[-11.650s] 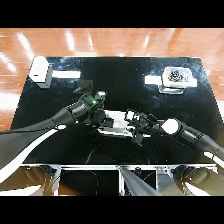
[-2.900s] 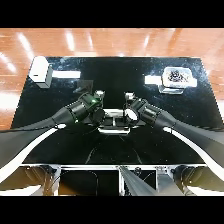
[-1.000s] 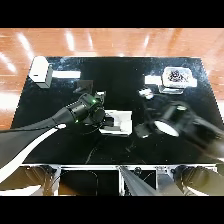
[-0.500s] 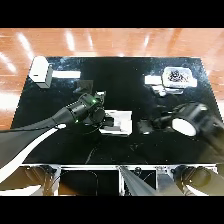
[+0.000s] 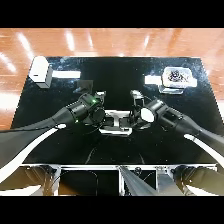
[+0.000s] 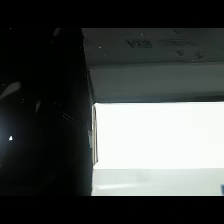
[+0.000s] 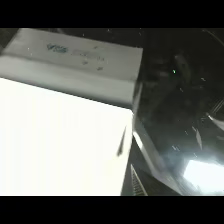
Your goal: Fold the box and place the chain.
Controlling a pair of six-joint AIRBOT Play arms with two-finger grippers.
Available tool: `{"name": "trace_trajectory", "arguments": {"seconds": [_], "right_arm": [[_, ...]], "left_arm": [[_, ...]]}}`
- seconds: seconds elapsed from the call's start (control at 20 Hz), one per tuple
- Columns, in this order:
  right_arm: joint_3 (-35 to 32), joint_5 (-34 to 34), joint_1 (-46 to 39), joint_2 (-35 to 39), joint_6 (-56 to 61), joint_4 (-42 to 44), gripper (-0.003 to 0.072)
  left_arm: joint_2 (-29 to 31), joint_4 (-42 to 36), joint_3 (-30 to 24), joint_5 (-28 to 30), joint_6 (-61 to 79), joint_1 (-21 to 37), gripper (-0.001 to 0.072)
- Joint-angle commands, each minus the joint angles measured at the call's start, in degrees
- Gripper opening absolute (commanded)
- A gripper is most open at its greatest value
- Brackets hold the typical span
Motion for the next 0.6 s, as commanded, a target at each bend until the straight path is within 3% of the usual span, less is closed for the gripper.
{"name": "trace_trajectory", "arguments": {"seconds": [0.0,0.3,0.45,0.5,0.55], "right_arm": [[1.92,-1.03,0.15,-3.82,0.68,-0.74,0.0366],[3.87,1.46,2.4,-7.41,2.27,-4.92,0.0364],[4.07,1.44,3.32,-7.87,3.67,-6.75,0.0304],[4.07,1.46,3.32,-7.91,3.72,-7.1,0.0246],[4.07,1.44,3.32,-8.02,3.87,-7.54,0.0246]], "left_arm": [[0.04,-0.09,-0.02,-0.13,0.0,0.02,0.0023],[0.04,-0.09,-0.02,-0.2,0.0,0.02,0.0023],[0.04,-0.09,-0.02,-0.17,0.0,0.02,0.0023],[0.04,-0.09,-0.02,-0.2,0.0,0.02,0.0023],[0.04,-0.09,-0.02,-0.2,0.0,0.02,0.0023]]}}
